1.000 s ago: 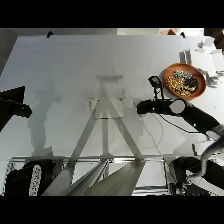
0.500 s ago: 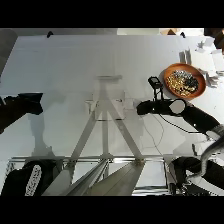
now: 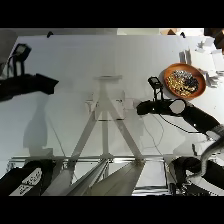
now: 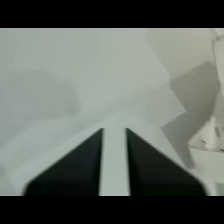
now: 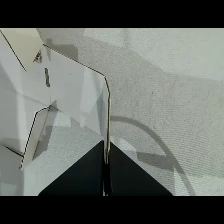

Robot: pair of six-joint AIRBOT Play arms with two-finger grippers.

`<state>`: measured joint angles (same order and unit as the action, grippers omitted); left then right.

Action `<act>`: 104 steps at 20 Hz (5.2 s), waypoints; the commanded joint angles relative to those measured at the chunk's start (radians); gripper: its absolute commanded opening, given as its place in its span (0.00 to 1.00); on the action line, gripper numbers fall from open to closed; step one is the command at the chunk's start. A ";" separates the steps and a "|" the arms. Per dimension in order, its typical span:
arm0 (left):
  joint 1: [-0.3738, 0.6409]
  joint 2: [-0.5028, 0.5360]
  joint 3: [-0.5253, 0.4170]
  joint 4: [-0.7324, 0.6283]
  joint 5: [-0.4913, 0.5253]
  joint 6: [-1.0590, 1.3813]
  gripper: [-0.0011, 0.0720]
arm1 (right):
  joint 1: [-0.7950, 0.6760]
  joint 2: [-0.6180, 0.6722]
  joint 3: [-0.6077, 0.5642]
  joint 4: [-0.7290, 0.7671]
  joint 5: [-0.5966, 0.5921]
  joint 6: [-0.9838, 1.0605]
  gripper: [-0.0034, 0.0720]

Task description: Fold the box and place the chain.

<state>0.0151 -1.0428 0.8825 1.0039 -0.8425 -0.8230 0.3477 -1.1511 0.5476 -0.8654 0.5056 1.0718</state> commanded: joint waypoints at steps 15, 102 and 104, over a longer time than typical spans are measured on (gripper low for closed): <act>-0.116 -0.410 0.313 -0.359 -0.362 0.462 0.89 | 0.001 0.001 0.000 0.000 0.000 0.000 0.06; -0.298 -0.546 0.077 -0.514 -0.139 1.089 0.01 | -0.232 0.314 0.111 -0.233 0.056 0.103 0.87; -0.297 -0.546 0.077 -0.486 -0.171 1.083 0.01 | -0.232 0.314 0.111 -0.233 0.056 0.103 0.87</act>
<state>-0.2810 -1.5867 0.9600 0.5011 -0.9989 0.2634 0.1169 -0.8371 0.6582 -1.0996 0.5617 1.1744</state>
